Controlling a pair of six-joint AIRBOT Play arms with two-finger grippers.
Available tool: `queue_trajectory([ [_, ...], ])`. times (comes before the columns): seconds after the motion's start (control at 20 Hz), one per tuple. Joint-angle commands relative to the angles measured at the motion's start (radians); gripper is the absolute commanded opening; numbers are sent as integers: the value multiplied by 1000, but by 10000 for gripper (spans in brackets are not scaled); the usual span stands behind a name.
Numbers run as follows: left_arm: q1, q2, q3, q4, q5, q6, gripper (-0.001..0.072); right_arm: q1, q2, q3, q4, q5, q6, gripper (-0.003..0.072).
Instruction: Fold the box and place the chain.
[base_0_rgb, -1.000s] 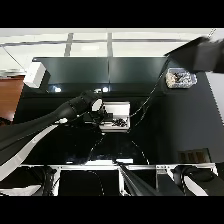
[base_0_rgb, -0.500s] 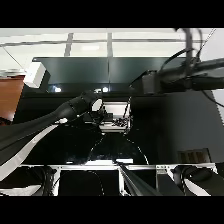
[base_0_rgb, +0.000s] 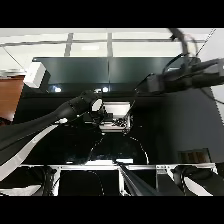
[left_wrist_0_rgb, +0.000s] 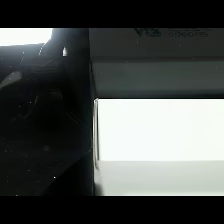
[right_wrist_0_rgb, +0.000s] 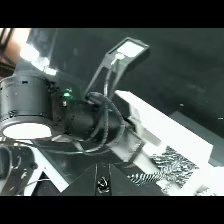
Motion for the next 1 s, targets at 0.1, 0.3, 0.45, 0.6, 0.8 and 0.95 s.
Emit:
queue_trajectory([
  [0.1, 1, 0, 0, 0, 0, 0, 29, -141, -1, 152, 100, 212, -62, 14],
  [0.3, 3, 0, 0, 0, 0, 0, 29, -146, -1, 159, 247, 200, -113, 14],
  [0.45, 3, 0, 0, 0, 0, 0, 29, -146, -3, 159, 278, 190, -138, 13],
  [0.6, 3, 0, 0, 0, 1, 0, 29, -140, -5, 156, 276, 167, -139, 14],
  [0.8, 3, 0, 0, 1, 3, 0, 29, -74, -8, 64, 254, 106, -164, 14],
  [0.95, 3, 0, 0, 0, 17, 0, 28, -1, -11, -87, 256, -2, -165, 14],
])
